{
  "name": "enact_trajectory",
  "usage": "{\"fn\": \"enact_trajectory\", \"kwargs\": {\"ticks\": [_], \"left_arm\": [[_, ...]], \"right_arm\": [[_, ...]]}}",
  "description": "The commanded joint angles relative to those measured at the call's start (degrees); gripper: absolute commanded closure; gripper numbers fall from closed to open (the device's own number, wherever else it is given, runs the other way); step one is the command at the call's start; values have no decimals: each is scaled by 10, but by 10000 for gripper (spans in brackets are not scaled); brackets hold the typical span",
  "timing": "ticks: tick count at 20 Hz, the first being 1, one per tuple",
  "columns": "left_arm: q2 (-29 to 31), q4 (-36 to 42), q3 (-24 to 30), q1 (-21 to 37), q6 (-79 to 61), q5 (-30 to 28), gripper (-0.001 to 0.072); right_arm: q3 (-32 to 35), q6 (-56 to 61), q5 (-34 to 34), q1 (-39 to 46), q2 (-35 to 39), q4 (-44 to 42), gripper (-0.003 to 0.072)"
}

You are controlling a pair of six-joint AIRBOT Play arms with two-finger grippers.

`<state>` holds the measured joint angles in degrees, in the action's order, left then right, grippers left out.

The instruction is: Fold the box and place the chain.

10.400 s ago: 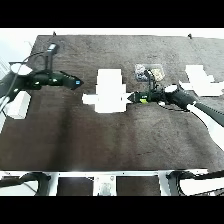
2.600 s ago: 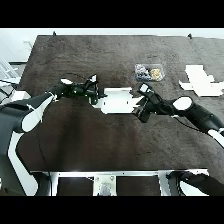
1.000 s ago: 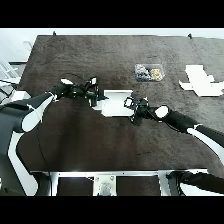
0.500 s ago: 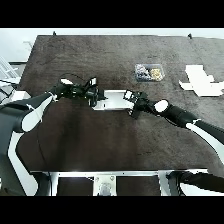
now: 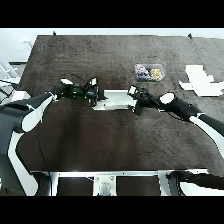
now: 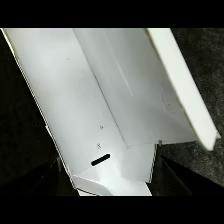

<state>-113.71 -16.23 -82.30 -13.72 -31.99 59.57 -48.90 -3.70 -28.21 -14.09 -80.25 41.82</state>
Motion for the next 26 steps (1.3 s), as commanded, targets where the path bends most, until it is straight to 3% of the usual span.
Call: {"fn": "enact_trajectory", "kwargs": {"ticks": [1,6,12,19,26], "left_arm": [[0,-1,0,0,0,-4,687],[0,-1,0,0,0,-4,687],[0,-2,0,0,0,-4,687],[0,-2,0,0,0,-3,687],[0,-3,0,0,0,-1,687]], "right_arm": [[-10,-30,-23,9,-7,-10,-13],[-17,-63,-28,15,-9,-21,-14],[-49,-144,-119,64,-45,-118,-14],[-55,-187,-179,85,-75,-129,-14],[-107,-214,-243,94,-120,-143,-14]]}}
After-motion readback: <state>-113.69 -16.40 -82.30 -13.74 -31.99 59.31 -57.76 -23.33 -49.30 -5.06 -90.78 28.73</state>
